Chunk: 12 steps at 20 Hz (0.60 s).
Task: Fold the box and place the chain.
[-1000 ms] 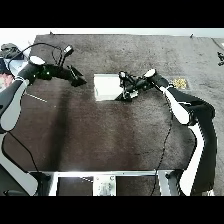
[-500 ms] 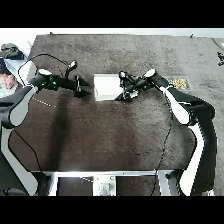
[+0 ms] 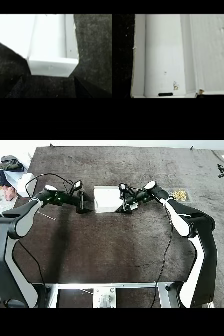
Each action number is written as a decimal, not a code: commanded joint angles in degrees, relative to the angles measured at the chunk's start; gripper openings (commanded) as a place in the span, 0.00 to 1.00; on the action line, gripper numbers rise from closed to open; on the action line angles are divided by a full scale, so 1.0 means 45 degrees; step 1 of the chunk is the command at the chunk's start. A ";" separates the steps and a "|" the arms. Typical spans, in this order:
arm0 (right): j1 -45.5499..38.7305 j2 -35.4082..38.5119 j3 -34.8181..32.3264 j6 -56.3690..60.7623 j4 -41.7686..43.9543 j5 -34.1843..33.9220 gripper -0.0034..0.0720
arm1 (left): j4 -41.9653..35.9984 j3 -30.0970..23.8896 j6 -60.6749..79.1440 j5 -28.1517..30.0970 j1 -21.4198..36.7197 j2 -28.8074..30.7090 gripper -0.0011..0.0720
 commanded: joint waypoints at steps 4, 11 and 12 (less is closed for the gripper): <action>0.0005 0.0000 0.0000 0.0000 0.0005 0.0005 0.40 | -0.0165 0.0010 0.0787 0.0053 -0.0029 -0.0063 0.92; 0.0005 0.0000 0.0000 0.0000 0.0005 0.0000 0.40 | -0.0573 0.0801 0.0398 -0.0019 -0.0029 -0.0073 0.92; 0.0005 0.0000 0.0000 0.0000 0.0005 0.0005 0.40 | -0.0316 0.0801 0.0282 -0.0019 -0.0029 -0.0073 0.95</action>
